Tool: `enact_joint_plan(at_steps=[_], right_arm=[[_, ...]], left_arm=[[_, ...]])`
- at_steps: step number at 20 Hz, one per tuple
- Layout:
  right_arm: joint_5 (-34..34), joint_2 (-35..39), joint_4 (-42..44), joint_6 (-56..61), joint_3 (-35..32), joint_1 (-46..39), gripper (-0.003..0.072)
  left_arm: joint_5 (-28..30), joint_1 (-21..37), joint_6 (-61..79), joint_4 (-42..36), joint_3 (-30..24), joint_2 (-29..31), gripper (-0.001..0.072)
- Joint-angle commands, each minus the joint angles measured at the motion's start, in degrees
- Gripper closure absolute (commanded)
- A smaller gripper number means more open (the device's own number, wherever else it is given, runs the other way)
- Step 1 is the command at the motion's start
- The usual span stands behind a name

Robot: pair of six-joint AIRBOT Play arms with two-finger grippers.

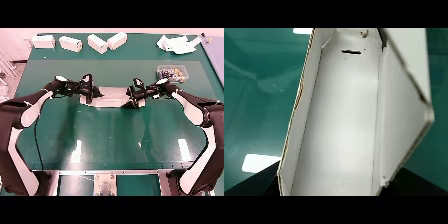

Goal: Fold the box and place the chain.

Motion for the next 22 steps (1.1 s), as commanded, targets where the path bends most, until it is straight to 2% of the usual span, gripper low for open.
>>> enact_joint_plan(at_steps=[1,8,9,11,16,17,18,22], right_arm=[[0.0,0.0,0.0,0.0,0.0,0.0,0.0108],[0.0,0.0,0.0,0.0,0.0,0.0,0.0108],[0.0,0.0,0.0,0.0,0.0,0.0,0.0108],[0.0,0.0,0.0,0.0,0.0,0.0,0.0108],[0.0,0.0,0.0,0.0,0.0,0.0,0.0108],[0.0,0.0,0.0,0.0,0.0,0.0,0.0108],[0.0,0.0,0.0,0.0,0.0,0.0,0.0108],[0.0,0.0,0.0,0.0,0.0,0.0,0.0108]], left_arm=[[0.0,0.0,0.0,0.0,0.0,0.0,0.0690],[0.8,0.1,0.1,-3.7,0.1,0.1,0.0688],[1.0,0.1,0.3,-4.3,0.1,0.2,0.0656],[0.9,0.1,0.4,-6.2,0.1,0.2,0.0148],[1.0,0.2,0.5,-8.9,0.1,0.3,0.0157],[1.1,0.2,0.5,-8.9,0.1,0.6,0.0125],[0.9,0.2,0.5,-9.1,0.3,0.8,0.0006],[-1.3,0.3,0.4,-9.0,2.1,1.8,-0.0011]])
